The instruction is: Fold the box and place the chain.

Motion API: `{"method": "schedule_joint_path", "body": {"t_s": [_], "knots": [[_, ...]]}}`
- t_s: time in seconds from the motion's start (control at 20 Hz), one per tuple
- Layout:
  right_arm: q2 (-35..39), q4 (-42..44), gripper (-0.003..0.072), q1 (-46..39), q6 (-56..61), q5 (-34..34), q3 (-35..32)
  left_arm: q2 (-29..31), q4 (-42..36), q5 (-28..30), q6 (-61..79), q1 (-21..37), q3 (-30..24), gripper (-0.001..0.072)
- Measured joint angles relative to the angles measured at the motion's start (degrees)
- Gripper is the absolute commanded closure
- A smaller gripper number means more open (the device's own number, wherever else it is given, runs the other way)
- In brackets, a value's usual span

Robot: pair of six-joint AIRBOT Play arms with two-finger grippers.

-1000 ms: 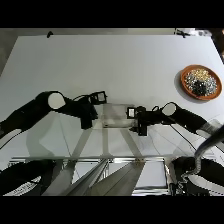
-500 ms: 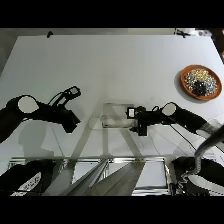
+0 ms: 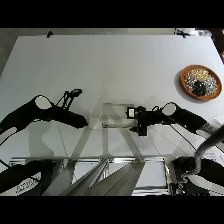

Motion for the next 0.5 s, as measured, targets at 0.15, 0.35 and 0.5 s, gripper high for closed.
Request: {"method": "schedule_joint_path", "body": {"t_s": [0.15,0.35,0.5], "knots": [[0.00,0.02,0.0392,0.00,0.00,0.00,0.00,-2.29,-1.40,1.64,-1.62,-1.77,-0.04,0.0704],[0.00,-0.07,0.0392,-0.04,0.07,0.00,0.00,-3.39,-3.91,3.93,-1.42,-4.28,-0.07,0.0703],[0.04,-0.22,0.0392,-0.09,0.02,-0.02,0.02,-3.23,-5.99,4.50,-0.57,-5.49,0.09,0.0703]]}}
